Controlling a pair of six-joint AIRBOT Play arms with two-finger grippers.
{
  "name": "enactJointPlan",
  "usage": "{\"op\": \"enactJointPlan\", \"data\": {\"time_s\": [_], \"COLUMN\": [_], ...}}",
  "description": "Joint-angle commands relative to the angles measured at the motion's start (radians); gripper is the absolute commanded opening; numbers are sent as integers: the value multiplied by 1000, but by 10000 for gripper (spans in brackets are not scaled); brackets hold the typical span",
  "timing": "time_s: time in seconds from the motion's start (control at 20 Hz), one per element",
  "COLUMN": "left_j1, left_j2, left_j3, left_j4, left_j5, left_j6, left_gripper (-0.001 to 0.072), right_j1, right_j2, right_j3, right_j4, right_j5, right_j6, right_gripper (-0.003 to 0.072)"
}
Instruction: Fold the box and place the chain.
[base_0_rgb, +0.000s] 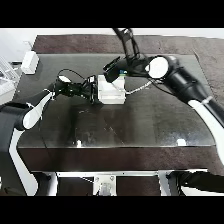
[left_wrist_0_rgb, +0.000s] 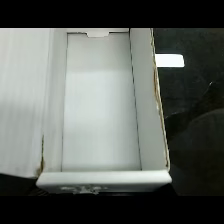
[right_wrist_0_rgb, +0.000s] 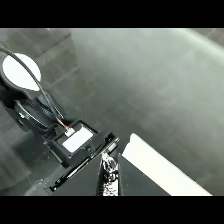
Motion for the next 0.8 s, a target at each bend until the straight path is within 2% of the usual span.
{"op": "enactJointPlan", "data": {"time_s": [0.0,0.1,0.3,0.35,0.4,0.45,0.75], "left_j1": [1,1,1,1,1,1,1], "left_j2": [0,0,0,0,0,0,0], "left_j3": [0,0,0,0,0,0,0], "left_j4": [0,0,0,0,0,0,0], "left_j5": [0,0,0,0,0,0,0], "left_j6": [0,0,0,0,0,0,0], "left_gripper": [409,408,408,409,408,408,408], "right_j1": [1,2,3,1,-5,-12,-132], "right_j2": [-113,-177,-280,-294,-296,-290,-130], "right_j3": [-11,-11,-11,-11,-11,-11,-32], "right_j4": [82,129,131,117,112,111,110], "right_j5": [-54,-54,-54,-54,-53,-53,24], "right_j6": [0,0,0,-1,0,0,0], "right_gripper": [12,12,30,228,459,514,514]}}
